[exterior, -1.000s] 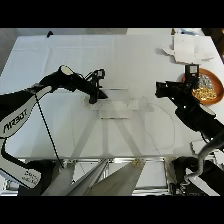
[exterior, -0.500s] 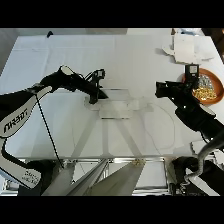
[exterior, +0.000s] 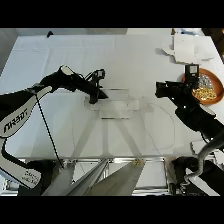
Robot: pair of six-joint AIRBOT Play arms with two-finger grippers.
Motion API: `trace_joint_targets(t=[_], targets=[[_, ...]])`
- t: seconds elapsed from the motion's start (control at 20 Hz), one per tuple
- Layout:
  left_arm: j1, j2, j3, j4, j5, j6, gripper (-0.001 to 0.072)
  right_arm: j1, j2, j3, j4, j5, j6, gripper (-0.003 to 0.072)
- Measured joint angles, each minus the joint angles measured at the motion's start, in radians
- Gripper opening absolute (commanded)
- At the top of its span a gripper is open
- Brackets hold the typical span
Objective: Fold the box and place the chain.
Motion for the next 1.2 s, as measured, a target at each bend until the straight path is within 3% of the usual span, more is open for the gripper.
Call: trace_joint_targets(t=[0.2,0.4,0.6,1.0,1.05,1.1,1.2], targets=[[0.0,0.0,0.0,0.0,0.0,0.0,0.0014,0.0,0.0,0.002,0.002,0.018,0.018,0.0458],[0.0,0.0,0.0,0.001,0.0,0.0,0.0014,0.0,0.019,0.03,-0.098,0.132,0.023,0.0461],[0.0,0.0,0.0,0.001,0.0,0.0,0.0014,0.0,0.072,0.089,-0.385,0.33,0.067,0.0463],[0.0,0.0,0.0,0.001,0.0,0.0,0.0014,0.0,0.34,0.149,-1.172,0.875,0.488,0.048],[0.0,0.0,0.0,0.001,0.0,0.0,0.0014,0.0,0.373,0.15,-1.232,0.945,0.512,0.049],[0.0,0.0,0.0,0.001,0.0,0.0,0.0014,0.0,0.401,0.151,-1.28,1.001,0.53,0.0561],[0.0,0.0,0.0,0.001,0.0,0.0,0.0014,0.002,0.441,0.146,-1.35,1.073,0.556,0.0579]])
